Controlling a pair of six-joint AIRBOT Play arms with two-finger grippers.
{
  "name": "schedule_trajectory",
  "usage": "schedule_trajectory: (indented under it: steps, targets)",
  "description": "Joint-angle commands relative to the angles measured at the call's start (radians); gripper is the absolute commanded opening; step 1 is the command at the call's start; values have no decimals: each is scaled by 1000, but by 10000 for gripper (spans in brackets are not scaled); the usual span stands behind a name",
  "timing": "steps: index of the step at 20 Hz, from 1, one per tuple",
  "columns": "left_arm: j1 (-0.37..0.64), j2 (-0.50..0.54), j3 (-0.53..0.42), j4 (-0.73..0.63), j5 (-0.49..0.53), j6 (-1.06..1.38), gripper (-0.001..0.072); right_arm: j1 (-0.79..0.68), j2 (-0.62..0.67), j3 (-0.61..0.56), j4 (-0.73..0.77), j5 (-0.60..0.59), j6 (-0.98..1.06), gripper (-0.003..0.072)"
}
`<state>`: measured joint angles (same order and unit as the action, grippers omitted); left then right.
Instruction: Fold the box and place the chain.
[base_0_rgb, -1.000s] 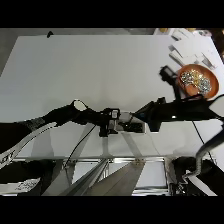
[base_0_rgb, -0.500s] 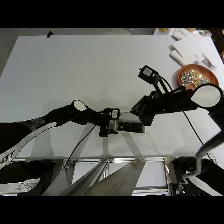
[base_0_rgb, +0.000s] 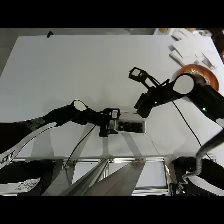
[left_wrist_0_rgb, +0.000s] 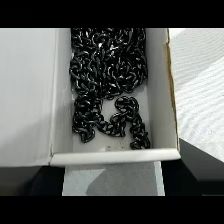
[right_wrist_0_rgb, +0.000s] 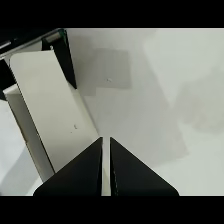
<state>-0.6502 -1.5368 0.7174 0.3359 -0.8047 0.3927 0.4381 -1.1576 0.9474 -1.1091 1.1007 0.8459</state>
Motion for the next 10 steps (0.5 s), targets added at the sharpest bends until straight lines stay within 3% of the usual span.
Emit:
schedule_trajectory:
  steps: [1, 10]
  targets:
    - [0, 1, 0, 0, 0, 0, 271, 42, -28, 2, -11, 2, -33, 61]
    - [0, 1, 0, 0, 0, 0, 271, 55, 26, -79, 15, 17, -45, 61]
